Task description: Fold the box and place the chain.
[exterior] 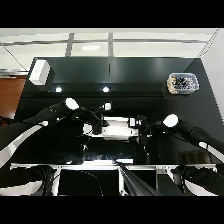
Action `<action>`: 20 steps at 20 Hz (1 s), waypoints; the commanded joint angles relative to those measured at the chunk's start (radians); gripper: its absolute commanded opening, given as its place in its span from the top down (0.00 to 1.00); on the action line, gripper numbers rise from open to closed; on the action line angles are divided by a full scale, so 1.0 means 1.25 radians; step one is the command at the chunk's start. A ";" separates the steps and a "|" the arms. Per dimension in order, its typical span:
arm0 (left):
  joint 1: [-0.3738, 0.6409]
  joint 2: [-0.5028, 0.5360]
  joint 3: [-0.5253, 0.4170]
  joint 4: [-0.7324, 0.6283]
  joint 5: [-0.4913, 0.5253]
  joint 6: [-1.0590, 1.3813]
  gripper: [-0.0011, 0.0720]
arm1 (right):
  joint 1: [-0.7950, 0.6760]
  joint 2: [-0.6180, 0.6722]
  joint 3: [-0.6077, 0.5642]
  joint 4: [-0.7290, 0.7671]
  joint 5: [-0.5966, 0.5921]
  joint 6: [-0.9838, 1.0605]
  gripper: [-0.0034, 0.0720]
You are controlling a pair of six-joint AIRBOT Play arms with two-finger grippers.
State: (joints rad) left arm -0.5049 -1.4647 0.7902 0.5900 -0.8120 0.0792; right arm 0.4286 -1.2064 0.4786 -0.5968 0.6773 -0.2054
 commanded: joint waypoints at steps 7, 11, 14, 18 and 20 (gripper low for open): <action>0.000 -0.001 0.000 0.001 -0.002 0.000 0.95 | -0.002 0.000 0.001 0.002 -0.001 0.007 0.11; 0.000 -0.001 0.000 0.000 -0.002 0.000 0.95 | -0.002 0.000 0.001 0.001 -0.001 0.007 0.11; 0.000 0.000 0.000 0.001 -0.004 -0.001 0.95 | -0.002 0.000 0.001 0.001 0.000 0.007 0.41; 0.000 0.001 0.001 0.001 -0.009 -0.001 0.95 | -0.002 0.000 0.001 0.001 0.000 0.007 0.63; 0.001 0.014 0.003 0.004 -0.011 -0.009 0.93 | -0.002 0.000 0.001 0.001 0.000 0.007 0.63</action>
